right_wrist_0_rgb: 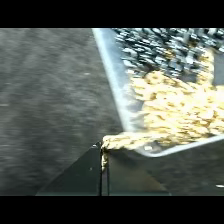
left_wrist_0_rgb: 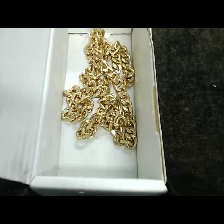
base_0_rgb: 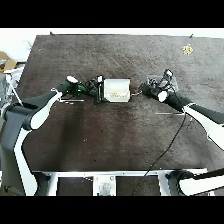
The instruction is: Fold the box and place the chain.
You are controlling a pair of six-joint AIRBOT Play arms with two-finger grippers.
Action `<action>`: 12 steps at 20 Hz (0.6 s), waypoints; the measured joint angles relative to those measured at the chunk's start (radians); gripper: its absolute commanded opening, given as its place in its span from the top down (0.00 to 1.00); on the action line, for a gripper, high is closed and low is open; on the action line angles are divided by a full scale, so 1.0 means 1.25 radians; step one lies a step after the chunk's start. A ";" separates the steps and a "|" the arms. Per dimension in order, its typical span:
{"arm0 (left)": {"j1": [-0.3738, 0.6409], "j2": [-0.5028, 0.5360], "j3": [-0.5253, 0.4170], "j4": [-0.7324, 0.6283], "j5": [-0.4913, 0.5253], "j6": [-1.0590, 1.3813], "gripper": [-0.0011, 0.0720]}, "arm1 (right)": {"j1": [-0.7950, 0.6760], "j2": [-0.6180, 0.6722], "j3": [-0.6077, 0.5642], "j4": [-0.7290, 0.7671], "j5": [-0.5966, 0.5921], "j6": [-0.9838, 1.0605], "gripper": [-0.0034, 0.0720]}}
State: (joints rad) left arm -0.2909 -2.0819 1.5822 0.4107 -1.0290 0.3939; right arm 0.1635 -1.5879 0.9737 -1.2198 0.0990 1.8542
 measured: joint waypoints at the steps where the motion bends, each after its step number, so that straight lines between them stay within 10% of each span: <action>1: 0.000 0.000 0.000 0.000 0.000 0.000 0.62 | 0.007 0.020 0.000 0.000 0.000 -0.003 0.95; 12: 0.000 0.000 0.000 0.000 0.000 0.000 0.62 | 0.158 0.403 0.040 -0.111 -0.015 -0.040 0.95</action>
State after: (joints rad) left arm -0.2909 -2.0819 1.5822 0.4107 -1.0294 0.3939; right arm 0.3611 -1.0840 1.0237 -1.3582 0.0803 1.8038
